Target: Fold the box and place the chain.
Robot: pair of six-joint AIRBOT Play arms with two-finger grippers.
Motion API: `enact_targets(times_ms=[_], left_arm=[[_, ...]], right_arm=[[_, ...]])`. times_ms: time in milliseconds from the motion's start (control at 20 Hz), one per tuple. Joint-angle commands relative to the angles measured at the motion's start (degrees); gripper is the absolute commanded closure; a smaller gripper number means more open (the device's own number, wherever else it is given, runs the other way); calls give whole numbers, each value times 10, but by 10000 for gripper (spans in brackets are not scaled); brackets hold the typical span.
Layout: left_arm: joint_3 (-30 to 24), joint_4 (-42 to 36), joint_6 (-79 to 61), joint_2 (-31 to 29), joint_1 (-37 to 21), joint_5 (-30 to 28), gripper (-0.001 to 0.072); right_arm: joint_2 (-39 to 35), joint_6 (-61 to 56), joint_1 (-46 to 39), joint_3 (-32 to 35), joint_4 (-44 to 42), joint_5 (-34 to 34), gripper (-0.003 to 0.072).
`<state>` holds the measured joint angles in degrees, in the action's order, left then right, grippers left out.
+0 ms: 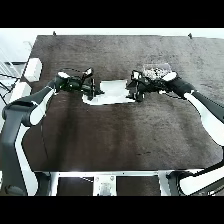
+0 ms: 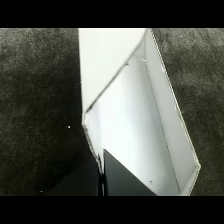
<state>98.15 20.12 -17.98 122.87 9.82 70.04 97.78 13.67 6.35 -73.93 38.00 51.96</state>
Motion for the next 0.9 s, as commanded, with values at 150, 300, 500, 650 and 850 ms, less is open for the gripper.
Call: enact_targets(times_ms=[150, 300, 500, 650, 850], left_arm=[[0, 0, 0, 0, 0, 0, 690], [0, 0, 0, 0, 0, 0, 690], [0, 0, 0, 0, 0, 0, 690], [0, 0, 0, 0, 0, 0, 690], [0, 0, 0, 0, 0, 0, 690]], right_arm=[[43, 1, -2, -49, 0, 54, 68], [56, 1, -4, -61, -1, 83, 67], [67, 1, -5, -64, 0, 104, 68], [74, 5, -5, -64, 0, 107, 68], [86, 30, -5, -64, -8, 108, 68]])
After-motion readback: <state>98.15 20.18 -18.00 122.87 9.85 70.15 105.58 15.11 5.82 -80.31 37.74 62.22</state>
